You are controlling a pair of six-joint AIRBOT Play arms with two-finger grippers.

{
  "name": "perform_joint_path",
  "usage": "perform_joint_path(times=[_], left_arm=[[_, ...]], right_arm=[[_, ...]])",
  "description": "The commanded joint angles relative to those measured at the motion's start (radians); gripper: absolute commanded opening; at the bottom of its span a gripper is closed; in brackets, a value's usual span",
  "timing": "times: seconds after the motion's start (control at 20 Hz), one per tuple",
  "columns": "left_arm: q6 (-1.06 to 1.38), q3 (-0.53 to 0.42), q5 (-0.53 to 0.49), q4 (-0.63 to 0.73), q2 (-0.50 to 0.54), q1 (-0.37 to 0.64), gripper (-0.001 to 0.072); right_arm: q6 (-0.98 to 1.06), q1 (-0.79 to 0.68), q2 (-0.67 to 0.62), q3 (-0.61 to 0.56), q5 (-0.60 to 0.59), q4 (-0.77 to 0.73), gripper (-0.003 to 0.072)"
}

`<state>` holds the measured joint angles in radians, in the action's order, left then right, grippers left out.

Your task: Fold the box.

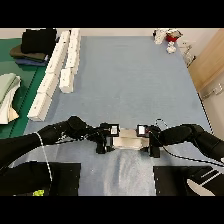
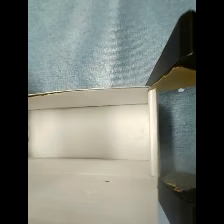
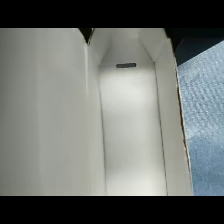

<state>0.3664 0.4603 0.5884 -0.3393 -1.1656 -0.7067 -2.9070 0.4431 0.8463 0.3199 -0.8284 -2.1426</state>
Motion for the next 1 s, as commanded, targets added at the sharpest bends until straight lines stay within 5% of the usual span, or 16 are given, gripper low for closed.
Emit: perform_joint_path(times=[0.0, 0.45, 0.5, 0.55, 0.95], left_arm=[[0.000, 0.001, -0.011, 0.003, -0.001, -0.005, 0.0694], [0.000, 0.010, -0.022, 0.022, -0.010, -0.029, 0.0693], [-0.001, 0.010, -0.021, 0.021, -0.010, -0.029, 0.0648], [-0.001, 0.010, -0.020, 0.021, -0.010, -0.029, 0.0511], [-0.018, 0.010, -0.031, 0.021, -0.010, -0.029, 0.0499]], right_arm=[[0.000, 0.001, 0.000, 0.001, 0.000, 0.000, 0.0514], [0.000, 0.001, 0.000, 0.001, 0.000, 0.000, 0.0514], [0.000, 0.001, 0.000, 0.001, 0.000, 0.000, 0.0514], [0.000, 0.001, 0.000, 0.001, 0.000, 0.000, 0.0514], [0.000, 0.001, 0.000, 0.001, 0.000, 0.000, 0.0514]])
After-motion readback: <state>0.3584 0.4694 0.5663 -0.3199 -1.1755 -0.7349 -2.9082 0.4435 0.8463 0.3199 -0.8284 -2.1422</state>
